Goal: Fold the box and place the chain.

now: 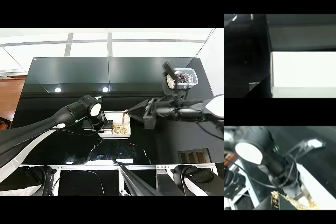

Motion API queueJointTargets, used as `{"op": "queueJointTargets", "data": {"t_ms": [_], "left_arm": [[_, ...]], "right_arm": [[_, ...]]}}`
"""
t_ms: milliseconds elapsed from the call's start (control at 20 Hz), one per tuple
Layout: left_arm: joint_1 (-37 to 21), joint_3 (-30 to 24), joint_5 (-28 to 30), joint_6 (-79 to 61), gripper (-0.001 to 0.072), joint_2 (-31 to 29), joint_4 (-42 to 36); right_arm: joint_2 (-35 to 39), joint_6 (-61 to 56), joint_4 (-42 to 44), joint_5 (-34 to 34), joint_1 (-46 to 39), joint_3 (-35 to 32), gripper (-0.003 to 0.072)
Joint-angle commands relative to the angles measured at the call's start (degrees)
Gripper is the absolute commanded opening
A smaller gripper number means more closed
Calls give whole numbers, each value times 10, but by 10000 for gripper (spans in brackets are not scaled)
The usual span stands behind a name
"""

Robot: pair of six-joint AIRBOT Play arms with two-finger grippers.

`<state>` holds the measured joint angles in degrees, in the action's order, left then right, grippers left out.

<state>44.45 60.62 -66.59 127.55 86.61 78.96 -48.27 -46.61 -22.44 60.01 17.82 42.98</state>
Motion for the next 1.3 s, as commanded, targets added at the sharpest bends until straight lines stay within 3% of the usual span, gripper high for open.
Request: {"op": "queueJointTargets", "data": {"t_ms": [0, 200, 300, 350, 800, 1250], "left_arm": [[0, 0, 0, 0, 32, 0, 0], [0, 0, 0, 0, 32, 0, 0], [0, 0, 0, 0, 32, 0, 0], [0, 0, -1, 0, 32, 0, 0], [-1, 0, -1, 0, 32, 0, 0], [-3, 1, -23, 39, 32, -21, 48]], "right_arm": [[-26, -5, 10, -51, 34, -52, 19], [-42, -5, 0, -53, 42, -57, 36], [-42, -5, -6, -58, 42, -56, 304], [-42, -5, -6, -59, 41, -56, 325], [-41, -5, -46, 43, -133, -43, 323], [-41, 6, -62, 47, -141, -43, 323]]}}
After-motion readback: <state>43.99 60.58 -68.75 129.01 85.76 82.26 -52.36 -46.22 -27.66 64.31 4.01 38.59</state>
